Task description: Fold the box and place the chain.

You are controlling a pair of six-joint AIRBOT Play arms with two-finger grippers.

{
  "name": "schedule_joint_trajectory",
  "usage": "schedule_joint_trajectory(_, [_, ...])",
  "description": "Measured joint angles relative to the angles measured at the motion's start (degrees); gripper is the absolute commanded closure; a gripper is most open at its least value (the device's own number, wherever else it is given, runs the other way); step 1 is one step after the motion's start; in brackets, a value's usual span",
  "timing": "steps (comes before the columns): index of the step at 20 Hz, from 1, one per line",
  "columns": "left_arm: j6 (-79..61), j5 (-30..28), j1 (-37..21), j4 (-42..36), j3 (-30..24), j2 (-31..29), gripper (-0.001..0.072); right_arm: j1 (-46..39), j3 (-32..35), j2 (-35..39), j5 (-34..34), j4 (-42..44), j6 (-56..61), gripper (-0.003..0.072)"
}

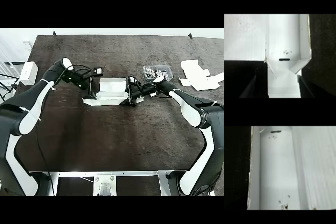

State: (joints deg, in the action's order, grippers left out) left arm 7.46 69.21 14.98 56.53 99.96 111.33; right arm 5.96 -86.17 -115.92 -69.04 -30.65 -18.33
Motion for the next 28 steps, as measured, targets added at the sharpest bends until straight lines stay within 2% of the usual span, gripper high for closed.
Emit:
schedule_joint_trajectory(17, [-6.4,-1.7,1.2,0.0,-1.0,1.2,0.0127,0.0,0.0,0.0,0.0,0.0,0.0,0.0097])
schedule_joint_trajectory(18, [-6.4,-1.7,1.2,-0.2,-1.0,1.2,0.0160,0.0,0.0,0.0,0.0,0.0,0.0,0.0097])
schedule_joint_trajectory(19, [-6.4,-1.7,1.3,-0.4,-1.0,1.2,0.0373,0.0,0.0,0.0,0.0,0.0,0.0,0.0097])
schedule_joint_trajectory(20, [-6.4,-1.7,1.3,-0.7,-1.0,1.2,0.0410,0.0,0.0,0.0,0.0,0.0,0.0,0.0097])
schedule_joint_trajectory(28, [-6.5,-0.3,1.3,-1.6,-1.0,1.3,0.0414,0.0,0.0,0.0,0.0,0.0,0.0,0.0097])
